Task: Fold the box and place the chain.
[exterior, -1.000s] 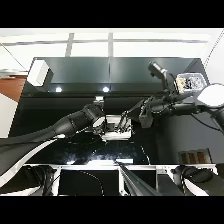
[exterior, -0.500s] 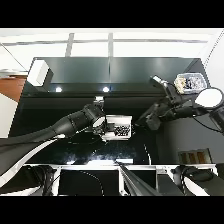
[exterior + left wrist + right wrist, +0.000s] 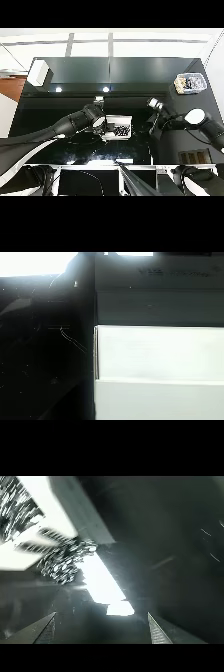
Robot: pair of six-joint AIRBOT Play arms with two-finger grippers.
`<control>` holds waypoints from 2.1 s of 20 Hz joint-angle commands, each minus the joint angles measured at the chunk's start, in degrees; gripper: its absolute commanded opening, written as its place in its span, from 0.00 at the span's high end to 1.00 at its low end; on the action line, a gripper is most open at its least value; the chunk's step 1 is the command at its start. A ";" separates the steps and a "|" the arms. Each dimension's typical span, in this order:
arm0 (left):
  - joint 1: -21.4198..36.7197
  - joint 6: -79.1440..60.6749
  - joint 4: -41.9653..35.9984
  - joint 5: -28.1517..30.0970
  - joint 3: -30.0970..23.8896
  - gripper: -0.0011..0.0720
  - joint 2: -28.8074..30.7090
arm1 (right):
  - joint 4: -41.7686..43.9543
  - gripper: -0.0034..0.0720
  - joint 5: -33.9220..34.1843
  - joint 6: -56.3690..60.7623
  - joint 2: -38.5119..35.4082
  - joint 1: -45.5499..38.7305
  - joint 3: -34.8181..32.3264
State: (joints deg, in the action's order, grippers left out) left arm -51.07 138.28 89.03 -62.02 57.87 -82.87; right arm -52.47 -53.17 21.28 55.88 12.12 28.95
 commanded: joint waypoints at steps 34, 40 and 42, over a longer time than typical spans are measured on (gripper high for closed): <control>0.04 0.00 0.04 0.28 0.00 0.95 0.00 | 13.09 0.87 13.16 -20.55 4.85 8.33 -3.63; 0.04 0.00 0.04 0.26 0.00 0.95 0.00 | 10.36 0.89 5.11 -6.64 -11.65 2.01 -0.98; 0.04 -0.02 0.04 0.26 0.00 0.95 0.00 | 10.69 0.89 2.89 0.07 -15.56 2.05 2.14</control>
State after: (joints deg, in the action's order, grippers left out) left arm -51.07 138.28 89.06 -61.73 57.87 -82.87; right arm -41.65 -46.19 12.14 46.41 15.38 28.23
